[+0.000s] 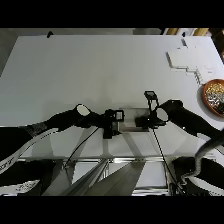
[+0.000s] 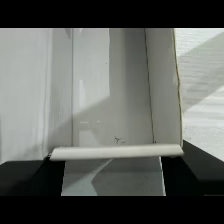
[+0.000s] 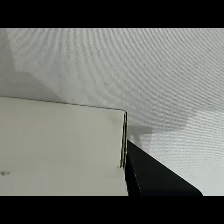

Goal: Fold the box and place the chain.

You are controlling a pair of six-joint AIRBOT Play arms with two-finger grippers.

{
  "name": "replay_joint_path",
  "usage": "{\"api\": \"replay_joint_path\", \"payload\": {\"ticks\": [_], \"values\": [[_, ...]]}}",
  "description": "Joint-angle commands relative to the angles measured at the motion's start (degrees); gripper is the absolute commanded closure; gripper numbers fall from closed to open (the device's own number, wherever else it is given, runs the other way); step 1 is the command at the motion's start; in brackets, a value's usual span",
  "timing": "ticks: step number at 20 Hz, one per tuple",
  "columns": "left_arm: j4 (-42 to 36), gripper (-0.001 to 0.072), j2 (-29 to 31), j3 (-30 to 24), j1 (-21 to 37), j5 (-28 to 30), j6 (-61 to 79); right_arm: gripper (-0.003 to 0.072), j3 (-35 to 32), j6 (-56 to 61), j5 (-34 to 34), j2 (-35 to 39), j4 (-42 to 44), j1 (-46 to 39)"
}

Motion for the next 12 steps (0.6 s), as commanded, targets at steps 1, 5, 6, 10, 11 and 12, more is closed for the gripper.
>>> {"api": "replay_joint_path", "payload": {"ticks": [1, 5, 6, 10, 11, 12], "values": [[-0.09, 0.0456, 0.02, 0.04, -0.02, 0.04, -0.15, 0.0471, 0.04, 0.31, 0.35, 0.00, -0.50, 0.00], [-0.09, 0.0456, 0.02, 0.02, -0.02, 0.04, -0.13, 0.0546, 0.04, 2.40, 0.22, 0.00, -1.86, 0.00], [-0.09, 0.0456, 0.02, 0.02, -0.02, 0.04, -0.15, 0.0629, 0.04, 2.40, 0.22, 0.00, -1.99, 0.00], [-0.09, 0.0456, 0.02, 0.02, -0.02, 0.04, -0.15, 0.0659, 0.04, 1.92, 0.24, 0.07, -1.97, 0.00], [-0.09, 0.0456, 0.02, 0.02, -0.02, 0.02, -0.15, 0.0559, 0.04, 1.86, 0.24, 0.31, -1.99, 0.00], [-0.09, 0.0456, 0.02, 0.02, -0.02, 0.04, -0.15, 0.0450, 0.04, 1.51, 0.24, 0.70, -2.08, 0.00]]}}
